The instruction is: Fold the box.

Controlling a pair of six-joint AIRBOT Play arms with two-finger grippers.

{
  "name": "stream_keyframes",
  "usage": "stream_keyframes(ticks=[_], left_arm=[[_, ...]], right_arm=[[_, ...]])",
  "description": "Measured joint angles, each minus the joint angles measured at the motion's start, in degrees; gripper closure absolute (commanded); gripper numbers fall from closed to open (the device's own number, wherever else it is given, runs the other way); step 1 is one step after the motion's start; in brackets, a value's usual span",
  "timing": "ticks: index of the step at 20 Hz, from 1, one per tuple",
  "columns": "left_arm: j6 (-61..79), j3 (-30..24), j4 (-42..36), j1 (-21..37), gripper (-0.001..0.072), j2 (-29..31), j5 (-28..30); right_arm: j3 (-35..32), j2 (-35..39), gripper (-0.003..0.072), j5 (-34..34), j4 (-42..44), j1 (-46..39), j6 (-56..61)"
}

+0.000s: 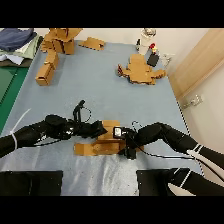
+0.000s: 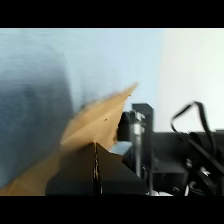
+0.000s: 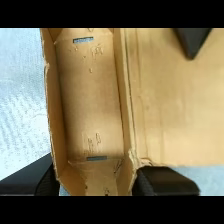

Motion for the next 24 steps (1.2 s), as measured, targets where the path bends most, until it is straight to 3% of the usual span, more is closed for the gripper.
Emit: stream_keyframes(ticks=[17,21,24], left_arm=[[-9.81,2.19,10.62,0.0,0.0698,-2.29,3.04],[-3.87,3.06,11.87,0.0,0.0699,4.15,1.44],[-1.29,3.02,21.81,0.31,0.0697,12.74,-0.04]], right_arm=[[0.0,0.0,0.0186,0.0,-0.02,0.0,0.0],[0.0,0.0,0.0186,0.0,-0.02,0.0,0.0],[0.0,0.0,0.0186,0.0,-0.02,0.0,0.0]])
